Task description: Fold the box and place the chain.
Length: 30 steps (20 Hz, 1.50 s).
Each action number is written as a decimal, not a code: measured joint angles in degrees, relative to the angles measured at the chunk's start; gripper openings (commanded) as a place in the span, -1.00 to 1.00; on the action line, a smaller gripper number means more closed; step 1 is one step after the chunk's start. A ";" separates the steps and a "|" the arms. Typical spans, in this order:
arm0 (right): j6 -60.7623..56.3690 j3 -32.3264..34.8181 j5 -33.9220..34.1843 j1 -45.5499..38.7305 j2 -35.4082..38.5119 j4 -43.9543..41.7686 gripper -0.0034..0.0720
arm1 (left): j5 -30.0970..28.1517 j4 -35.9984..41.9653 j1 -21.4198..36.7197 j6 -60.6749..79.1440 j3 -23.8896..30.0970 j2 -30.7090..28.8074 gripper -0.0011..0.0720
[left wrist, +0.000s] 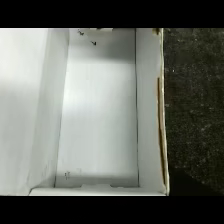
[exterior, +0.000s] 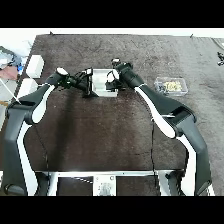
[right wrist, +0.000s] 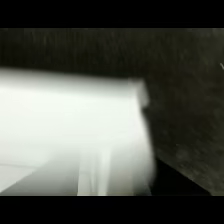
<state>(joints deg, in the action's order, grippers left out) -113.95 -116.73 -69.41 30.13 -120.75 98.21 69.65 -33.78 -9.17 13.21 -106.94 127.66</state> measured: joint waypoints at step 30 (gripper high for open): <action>16.81 26.71 -0.85 -28.28 24.87 1.20 0.00 | -0.20 0.00 0.04 0.11 -0.02 0.00 -0.77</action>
<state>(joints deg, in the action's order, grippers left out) -97.14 -90.02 -70.26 1.85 -95.88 99.42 69.45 -33.78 -9.13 13.32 -106.96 127.66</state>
